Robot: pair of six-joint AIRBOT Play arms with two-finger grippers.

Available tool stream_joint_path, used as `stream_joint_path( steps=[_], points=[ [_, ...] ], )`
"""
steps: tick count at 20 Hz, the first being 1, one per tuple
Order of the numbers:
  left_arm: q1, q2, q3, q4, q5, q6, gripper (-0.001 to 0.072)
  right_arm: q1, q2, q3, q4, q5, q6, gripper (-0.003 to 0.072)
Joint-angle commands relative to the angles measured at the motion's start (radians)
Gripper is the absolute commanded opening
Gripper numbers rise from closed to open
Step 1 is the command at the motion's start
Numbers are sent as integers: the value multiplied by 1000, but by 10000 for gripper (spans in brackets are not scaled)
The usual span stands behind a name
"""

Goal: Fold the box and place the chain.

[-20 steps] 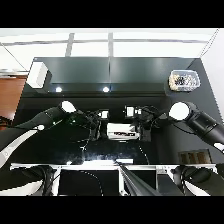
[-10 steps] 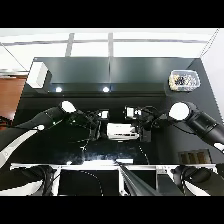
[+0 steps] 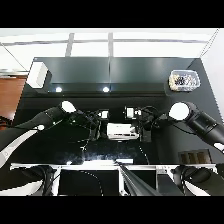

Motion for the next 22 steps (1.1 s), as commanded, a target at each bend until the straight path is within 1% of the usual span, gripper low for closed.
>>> stream_joint_path(
  steps=[1, 8, 9, 10, 14, 16, 22],
  points=[
    [0, 1, 0, 0, 0, 0, 402, 0, 0, -1, -21, 2, 0, 214],
    [0, 1, 0, 0, 0, 0, 402, 0, 0, -1, -20, 19, 0, 215],
    [0, 1, 0, 0, 0, 0, 402, 0, 0, -1, -19, 19, 0, 294],
    [0, 1, 0, 0, 0, 0, 402, 0, 0, -1, -19, 19, 1, 329],
    [0, 1, 0, 0, 0, 0, 402, 0, 0, -4, -19, 14, 1, 327],
    [0, 1, 0, 0, 0, 0, 402, 1, 0, -24, -18, 7, 1, 327],
    [0, 1, 0, 0, 0, 0, 402, 1, 0, -43, -19, -30, 0, 316]
  ],
)
